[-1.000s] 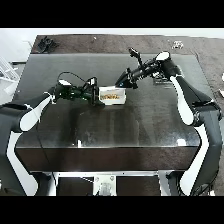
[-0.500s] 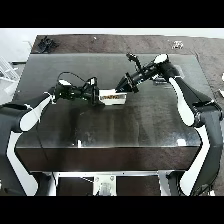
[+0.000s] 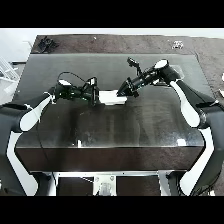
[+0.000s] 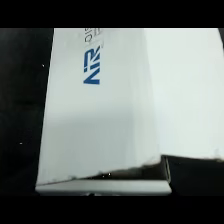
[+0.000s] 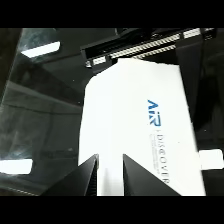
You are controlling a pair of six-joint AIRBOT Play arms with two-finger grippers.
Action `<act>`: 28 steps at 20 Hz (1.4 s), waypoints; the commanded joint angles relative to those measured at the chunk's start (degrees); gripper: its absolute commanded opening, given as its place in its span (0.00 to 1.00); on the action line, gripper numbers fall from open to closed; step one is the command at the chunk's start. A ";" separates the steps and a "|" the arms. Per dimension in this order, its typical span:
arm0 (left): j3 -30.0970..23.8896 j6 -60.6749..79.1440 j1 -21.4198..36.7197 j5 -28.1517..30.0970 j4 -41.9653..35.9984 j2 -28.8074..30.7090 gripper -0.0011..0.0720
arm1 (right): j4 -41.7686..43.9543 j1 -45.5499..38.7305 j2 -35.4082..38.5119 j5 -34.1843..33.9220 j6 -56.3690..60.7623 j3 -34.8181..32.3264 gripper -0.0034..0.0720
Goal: Fold the box and place the chain.
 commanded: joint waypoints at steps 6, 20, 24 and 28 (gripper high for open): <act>0.00 0.02 0.04 0.09 0.00 0.00 0.50 | 2.78 1.25 5.33 -14.60 -8.09 -8.59 0.37; 0.00 0.02 0.04 0.09 0.02 0.00 0.50 | -1.20 4.04 5.33 -17.29 -8.13 -8.35 0.50; 0.00 0.02 0.04 0.09 0.00 0.00 0.50 | -1.18 4.04 5.33 -19.30 -9.60 -7.61 0.50; 0.00 0.02 0.04 0.09 0.02 0.00 0.50 | -0.85 4.04 5.40 -15.87 -8.90 -3.63 0.50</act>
